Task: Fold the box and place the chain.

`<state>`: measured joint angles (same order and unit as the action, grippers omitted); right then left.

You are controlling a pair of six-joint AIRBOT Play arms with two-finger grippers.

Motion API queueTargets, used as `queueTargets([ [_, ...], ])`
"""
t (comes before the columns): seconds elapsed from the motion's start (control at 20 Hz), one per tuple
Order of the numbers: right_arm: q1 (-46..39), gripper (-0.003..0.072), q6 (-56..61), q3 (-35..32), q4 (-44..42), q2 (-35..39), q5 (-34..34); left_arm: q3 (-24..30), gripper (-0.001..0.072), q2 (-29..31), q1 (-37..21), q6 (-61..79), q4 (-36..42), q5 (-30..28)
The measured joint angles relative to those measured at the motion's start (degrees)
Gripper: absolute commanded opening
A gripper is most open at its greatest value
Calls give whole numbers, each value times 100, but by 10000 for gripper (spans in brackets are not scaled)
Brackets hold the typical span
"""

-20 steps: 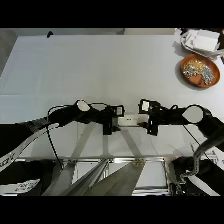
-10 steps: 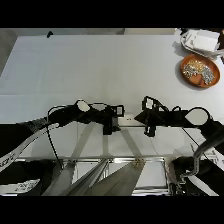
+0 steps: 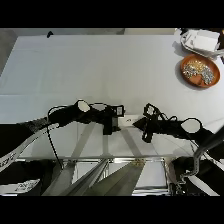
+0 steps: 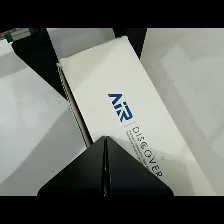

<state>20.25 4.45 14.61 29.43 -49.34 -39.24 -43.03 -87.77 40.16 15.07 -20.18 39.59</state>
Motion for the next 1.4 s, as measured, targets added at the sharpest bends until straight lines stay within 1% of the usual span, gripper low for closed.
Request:
queueTargets([
  [0.3, 4, 5, -20, -201, -57, 9, 260, 0, 314, 0, 0, -2, 0, 2],
  [0.5, 7, 5, -26, -66, 83, 136, 358, 0, 314, 0, -2, -17, 13, -4],
  [0.65, -4, 5, 109, 372, 157, 251, 444, 0, 314, 0, -4, -17, 4, 7],
  [0.7, 0, 5, 275, 581, 140, 280, 330, 0, 314, 0, -4, -15, 4, 7],
  [0.8, -2, 5, 909, 1038, 396, 308, 302, 0, 314, 0, -4, -13, 4, 7],
  [0.85, -4, 4, 1384, 1268, 686, 317, 304, 0, 314, 0, -4, -11, 4, 7],
  [1.0, -72, 4, 3237, 1991, 2149, 328, -26, 0, 314, 0, -4, -9, 4, 7],
  [1.15, -575, 4, 4544, 2603, 3346, 286, -839, 0, 314, 0, -4, -7, 2, 9],
  [1.3, -1602, 4, 5195, 3025, 3947, 129, -1939, 0, 314, 0, -4, -7, 2, 9],
  [1.4, -2306, 4, 5445, 3147, 4133, -31, -2417, 0, 314, 0, -4, -4, 2, 9],
])
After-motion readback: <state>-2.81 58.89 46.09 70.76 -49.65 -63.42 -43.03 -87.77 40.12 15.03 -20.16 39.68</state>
